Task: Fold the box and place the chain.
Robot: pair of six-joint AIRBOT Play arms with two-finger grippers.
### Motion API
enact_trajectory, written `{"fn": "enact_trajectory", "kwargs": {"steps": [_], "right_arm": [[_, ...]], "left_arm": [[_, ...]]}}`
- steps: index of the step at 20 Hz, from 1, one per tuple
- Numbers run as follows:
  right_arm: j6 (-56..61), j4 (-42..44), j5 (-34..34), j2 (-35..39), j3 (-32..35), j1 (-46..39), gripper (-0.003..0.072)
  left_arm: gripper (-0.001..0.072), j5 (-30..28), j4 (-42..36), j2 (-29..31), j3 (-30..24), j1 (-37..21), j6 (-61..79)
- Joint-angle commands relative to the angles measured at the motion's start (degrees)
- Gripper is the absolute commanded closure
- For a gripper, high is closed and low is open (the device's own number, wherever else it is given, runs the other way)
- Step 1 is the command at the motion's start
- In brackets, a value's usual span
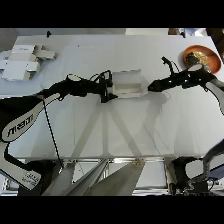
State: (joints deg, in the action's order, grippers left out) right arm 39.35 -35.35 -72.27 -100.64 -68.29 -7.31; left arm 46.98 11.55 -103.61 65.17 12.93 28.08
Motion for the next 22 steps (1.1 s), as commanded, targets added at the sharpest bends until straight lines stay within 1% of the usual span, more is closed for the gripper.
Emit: {"fn": "enact_trajectory", "kwargs": {"steps": [1,3,4,5,6,9,10,11,16,20,22], "right_arm": [[-1.29,2.80,-0.07,1.49,0.02,0.02,0.0553],[-2.10,4.90,-0.50,2.29,0.02,0.04,0.0550],[-2.36,5.84,-0.76,2.58,0.02,0.04,0.0512],[-2.36,6.34,-0.85,2.80,0.02,0.04,0.0426],[-2.36,6.32,-1.14,2.91,0.02,0.04,0.0409],[-2.40,6.32,-3.61,2.93,0.02,0.04,0.0405],[-2.40,6.32,-3.58,2.93,0.02,0.04,0.0340],[-3.10,6.27,-3.28,2.93,0.02,0.11,0.0294],[-4.98,4.52,0.17,2.95,0.02,1.55,0.0272],[-4.94,0.37,2.03,2.95,0.02,3.76,0.0268],[-4.87,0.66,1.99,2.99,0.02,4.39,0.0222]], "left_arm": [[0.0329,0.00,0.00,-0.04,-0.02,-0.02,0.02],[0.0329,0.00,0.00,-0.04,-0.02,-0.02,0.02],[0.0329,-0.02,0.00,-0.04,-0.02,-0.02,0.04],[0.0329,0.00,0.00,-0.04,-0.02,-0.02,0.02],[0.0329,0.00,0.00,-0.04,-0.02,-0.02,0.02],[0.0329,0.00,0.00,-0.04,-0.02,-0.02,0.02],[0.0329,0.00,0.00,-0.04,-0.02,-0.02,0.02],[0.0329,-0.02,0.00,-0.04,-0.02,-0.02,0.02],[0.0329,0.00,0.00,-0.04,-0.02,-0.02,0.02],[0.0329,0.00,0.00,-0.04,-0.02,-0.02,0.02],[0.0329,0.00,0.00,-0.04,-0.02,-0.02,0.02]]}}
